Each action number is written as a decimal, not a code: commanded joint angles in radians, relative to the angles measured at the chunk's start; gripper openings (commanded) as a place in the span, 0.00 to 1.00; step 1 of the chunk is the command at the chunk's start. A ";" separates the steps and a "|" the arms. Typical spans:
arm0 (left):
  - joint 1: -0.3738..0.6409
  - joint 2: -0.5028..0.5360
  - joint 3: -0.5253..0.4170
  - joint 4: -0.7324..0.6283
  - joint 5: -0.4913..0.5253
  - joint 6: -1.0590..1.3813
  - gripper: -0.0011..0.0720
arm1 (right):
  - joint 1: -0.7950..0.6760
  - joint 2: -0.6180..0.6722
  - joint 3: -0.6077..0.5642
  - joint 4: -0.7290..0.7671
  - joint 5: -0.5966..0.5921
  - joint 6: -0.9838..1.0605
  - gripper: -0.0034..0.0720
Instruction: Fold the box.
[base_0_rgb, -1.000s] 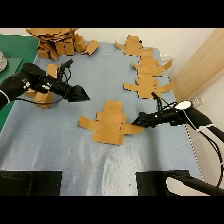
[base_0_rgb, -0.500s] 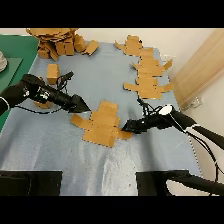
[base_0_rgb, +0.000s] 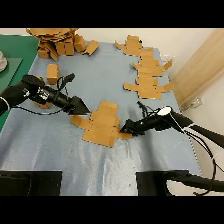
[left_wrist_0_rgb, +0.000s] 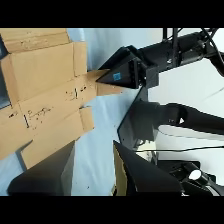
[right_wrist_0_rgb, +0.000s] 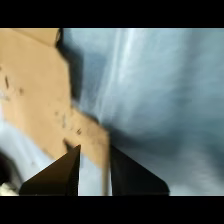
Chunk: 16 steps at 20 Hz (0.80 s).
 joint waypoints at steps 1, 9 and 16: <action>0.001 0.001 0.000 0.000 -0.029 0.000 0.50 | -0.006 0.032 0.004 0.014 0.049 0.001 0.42; 0.002 0.000 0.000 0.000 -0.006 0.001 0.50 | -0.064 0.148 0.021 -0.050 0.047 0.072 0.42; 0.002 0.000 0.000 0.000 -0.006 0.000 0.50 | -0.063 0.134 -0.006 -0.044 0.001 0.078 0.42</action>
